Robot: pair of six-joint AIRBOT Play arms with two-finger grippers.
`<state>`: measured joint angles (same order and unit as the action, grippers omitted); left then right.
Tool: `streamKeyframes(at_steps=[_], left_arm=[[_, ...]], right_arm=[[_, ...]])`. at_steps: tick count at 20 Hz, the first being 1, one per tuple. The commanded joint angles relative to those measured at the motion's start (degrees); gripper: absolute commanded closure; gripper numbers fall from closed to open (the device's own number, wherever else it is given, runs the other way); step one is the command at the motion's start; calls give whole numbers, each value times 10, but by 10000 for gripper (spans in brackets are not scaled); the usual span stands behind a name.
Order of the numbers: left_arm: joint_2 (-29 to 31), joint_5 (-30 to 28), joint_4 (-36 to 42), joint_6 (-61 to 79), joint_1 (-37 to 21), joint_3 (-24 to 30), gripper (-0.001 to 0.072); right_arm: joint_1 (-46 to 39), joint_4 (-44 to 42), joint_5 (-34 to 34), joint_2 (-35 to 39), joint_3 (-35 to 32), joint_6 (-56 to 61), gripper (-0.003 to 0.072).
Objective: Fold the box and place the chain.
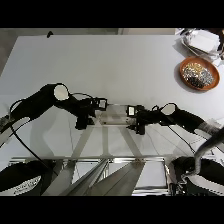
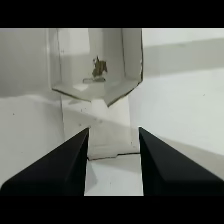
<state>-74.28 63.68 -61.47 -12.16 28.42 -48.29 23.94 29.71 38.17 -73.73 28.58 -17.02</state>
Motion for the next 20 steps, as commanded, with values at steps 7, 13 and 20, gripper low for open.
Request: streamKeyframes(at_steps=[7,13,20], left_arm=[[-2,-113,17,34,13,30,356],[-3,-116,28,34,13,30,435],[-20,-120,53,73,46,30,436]], right_arm=[[0,0,0,0,0,0,286],[0,0,0,0,0,0,286],[0,0,0,0,0,0,286]])
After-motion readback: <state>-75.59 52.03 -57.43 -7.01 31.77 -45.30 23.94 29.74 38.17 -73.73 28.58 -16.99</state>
